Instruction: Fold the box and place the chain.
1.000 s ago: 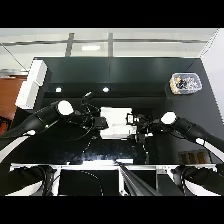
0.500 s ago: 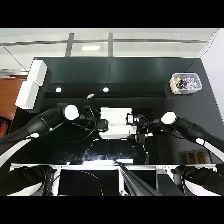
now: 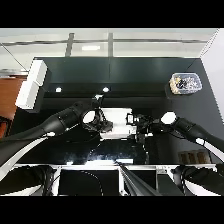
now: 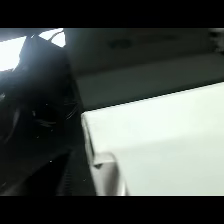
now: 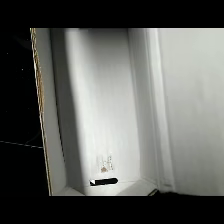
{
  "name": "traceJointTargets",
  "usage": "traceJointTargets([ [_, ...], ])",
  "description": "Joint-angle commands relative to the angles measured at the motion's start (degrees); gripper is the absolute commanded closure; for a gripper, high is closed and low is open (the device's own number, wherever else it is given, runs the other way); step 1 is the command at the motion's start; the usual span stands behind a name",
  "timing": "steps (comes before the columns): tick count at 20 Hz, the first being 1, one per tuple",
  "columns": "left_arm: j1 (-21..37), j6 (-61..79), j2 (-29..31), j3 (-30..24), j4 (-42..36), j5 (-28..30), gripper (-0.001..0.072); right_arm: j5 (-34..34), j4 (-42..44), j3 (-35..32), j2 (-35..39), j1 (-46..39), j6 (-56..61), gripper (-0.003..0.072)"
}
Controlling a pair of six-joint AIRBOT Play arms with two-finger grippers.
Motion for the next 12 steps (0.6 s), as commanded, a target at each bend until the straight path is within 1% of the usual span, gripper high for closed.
traceJointTargets([
  [1,-0.5,-4.3,-1.6,1.6,1.7,-5.0,0.0372,0.0,0.0,0.0,0.0,0.0,0.0,0.0269],
  [3,-0.8,-5.6,-1.6,2.1,1.6,-6.9,0.0372,0.0,0.0,0.0,0.0,0.0,0.0,0.0268],
  [5,-1.3,-7.6,-1.6,2.2,1.7,-7.3,0.0373,0.0,0.0,0.0,0.0,0.0,0.0,0.0268],
  [8,-2.2,-10.3,-1.9,3.0,3.5,-6.7,0.0374,0.0,0.0,0.0,0.0,0.0,0.0,0.0268],
  [12,-2.4,-13.1,-2.4,3.2,3.8,-5.7,0.0374,0.0,0.0,0.0,0.0,0.0,0.0,0.0268],
])
